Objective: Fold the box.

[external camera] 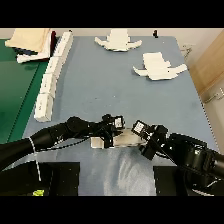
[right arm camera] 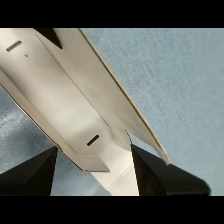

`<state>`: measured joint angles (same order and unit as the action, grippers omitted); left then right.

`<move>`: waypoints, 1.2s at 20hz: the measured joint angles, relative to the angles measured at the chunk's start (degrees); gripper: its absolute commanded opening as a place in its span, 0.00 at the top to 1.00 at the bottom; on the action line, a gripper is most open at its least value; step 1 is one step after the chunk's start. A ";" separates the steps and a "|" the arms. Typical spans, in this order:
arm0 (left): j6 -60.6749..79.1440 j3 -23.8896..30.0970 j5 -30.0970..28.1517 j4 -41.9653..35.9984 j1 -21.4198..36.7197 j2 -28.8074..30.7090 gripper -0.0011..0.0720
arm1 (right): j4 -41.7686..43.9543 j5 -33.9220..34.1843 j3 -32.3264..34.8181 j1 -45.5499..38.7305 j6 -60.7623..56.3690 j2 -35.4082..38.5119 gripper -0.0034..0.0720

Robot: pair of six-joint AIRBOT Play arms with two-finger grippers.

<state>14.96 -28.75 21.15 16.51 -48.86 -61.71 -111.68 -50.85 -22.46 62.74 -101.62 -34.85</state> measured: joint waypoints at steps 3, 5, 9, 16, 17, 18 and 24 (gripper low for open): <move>0.00 0.00 0.00 0.00 0.00 0.00 0.97 | -0.55 -0.13 -0.07 0.00 0.17 -0.02 0.00; 0.00 0.00 0.00 0.00 0.00 0.00 0.97 | -0.85 0.42 -0.09 -0.28 2.34 -0.02 0.00; 0.00 0.00 -0.04 0.00 0.00 0.00 0.97 | 0.07 3.63 0.17 -3.78 8.00 0.00 0.00; 0.00 0.00 -0.02 0.00 0.02 0.00 0.97 | 24.44 7.67 0.37 -21.24 37.90 -0.55 0.00; 0.00 0.00 0.00 0.00 0.00 0.00 0.97 | 29.44 7.26 0.37 -24.33 43.41 -1.11 0.00; 0.00 0.00 0.07 0.00 0.02 0.00 0.97 | 34.29 6.54 0.35 -27.28 48.85 -1.97 0.00; 0.00 0.00 0.07 0.00 0.00 0.00 0.97 | 58.58 2.67 0.37 -40.50 74.99 -10.38 0.00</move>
